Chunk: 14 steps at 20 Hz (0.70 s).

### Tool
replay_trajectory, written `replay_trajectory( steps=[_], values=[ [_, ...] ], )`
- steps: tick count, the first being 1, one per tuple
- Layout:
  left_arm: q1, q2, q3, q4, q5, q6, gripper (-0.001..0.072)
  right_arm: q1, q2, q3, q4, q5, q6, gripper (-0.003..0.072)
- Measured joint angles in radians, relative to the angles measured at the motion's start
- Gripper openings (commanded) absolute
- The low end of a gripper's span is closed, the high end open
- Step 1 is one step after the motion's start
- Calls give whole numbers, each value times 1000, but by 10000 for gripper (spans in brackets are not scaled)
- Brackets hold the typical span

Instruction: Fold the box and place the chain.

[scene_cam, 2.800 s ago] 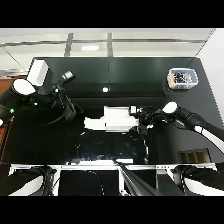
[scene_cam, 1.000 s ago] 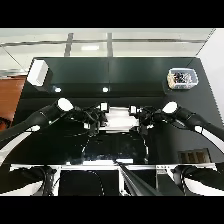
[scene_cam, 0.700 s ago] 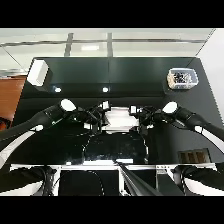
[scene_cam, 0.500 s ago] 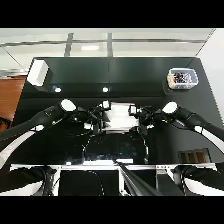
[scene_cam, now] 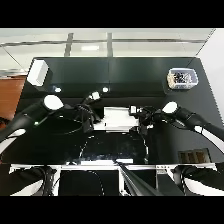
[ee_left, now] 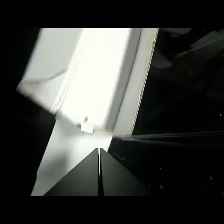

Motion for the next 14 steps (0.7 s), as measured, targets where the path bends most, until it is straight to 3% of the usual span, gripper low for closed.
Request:
replay_trajectory(
  steps=[3,6,10,14],
  values=[
    [102,61,-15,127,-38,-312,25,0,0,0,0,0,0,481],
    [231,47,-70,173,-83,-625,25,0,0,0,0,0,0,481],
    [391,-66,-166,-4,-142,-750,24,0,0,0,0,0,0,481],
    [407,-199,-185,-206,-146,-713,24,0,0,0,0,0,-1,481]
  ],
)
